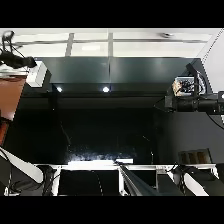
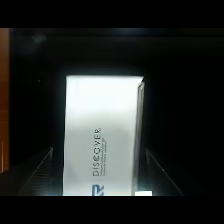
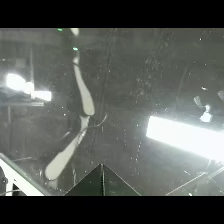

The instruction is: Fold the box and place the chain.

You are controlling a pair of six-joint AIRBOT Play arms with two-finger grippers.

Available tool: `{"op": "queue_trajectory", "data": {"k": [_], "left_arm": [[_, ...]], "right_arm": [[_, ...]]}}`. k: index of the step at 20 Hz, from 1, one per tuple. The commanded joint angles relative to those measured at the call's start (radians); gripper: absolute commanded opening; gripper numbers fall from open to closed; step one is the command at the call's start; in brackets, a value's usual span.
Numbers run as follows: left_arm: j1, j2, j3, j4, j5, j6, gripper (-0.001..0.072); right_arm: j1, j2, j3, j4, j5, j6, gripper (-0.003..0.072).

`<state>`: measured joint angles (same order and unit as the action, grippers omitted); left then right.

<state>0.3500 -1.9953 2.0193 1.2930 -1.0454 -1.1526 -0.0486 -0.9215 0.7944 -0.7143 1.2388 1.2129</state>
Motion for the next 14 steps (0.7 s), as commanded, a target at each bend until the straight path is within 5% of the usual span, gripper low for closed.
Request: {"op": "queue_trajectory", "data": {"k": [1,3,4,5,6,10,12,14], "left_arm": [[-0.004,0.054,0.135,0.006,-0.2,-0.084,0.0716],[-0.011,0.149,0.084,-0.017,-0.236,-0.143,0.0695],[-0.015,0.191,0.053,-0.05,-0.267,-0.186,0.0552],[-0.02,0.227,0.027,-0.097,-0.327,-0.227,0.0206],[-0.026,0.255,0.009,-0.158,-0.411,-0.23,0.0028],[-0.14,0.355,-0.04,-0.141,-0.612,-0.217,0.0026],[-0.234,0.483,-0.18,-0.126,-0.49,-0.211,0.0026],[-0.332,0.681,-0.447,-0.121,-0.238,-0.188,0.0027]], "right_arm": [[0.001,0.0,0.003,0.006,-0.045,0.003,0.0019],[0.001,0.0,0.027,-0.008,-0.078,-0.004,0.0019],[0.0,0.0,0.052,-0.036,-0.098,-0.005,0.0019],[0.0,0.0,0.087,-0.082,-0.107,-0.005,0.0019],[0.0,0.0,0.125,-0.145,-0.099,-0.003,0.0019],[-0.001,0.052,0.19,-0.446,-0.046,0.145,0.0018],[-0.001,0.124,0.147,-0.496,-0.072,0.194,0.0018],[0.0,0.212,0.05,-0.496,-0.145,0.2,0.0018]]}}
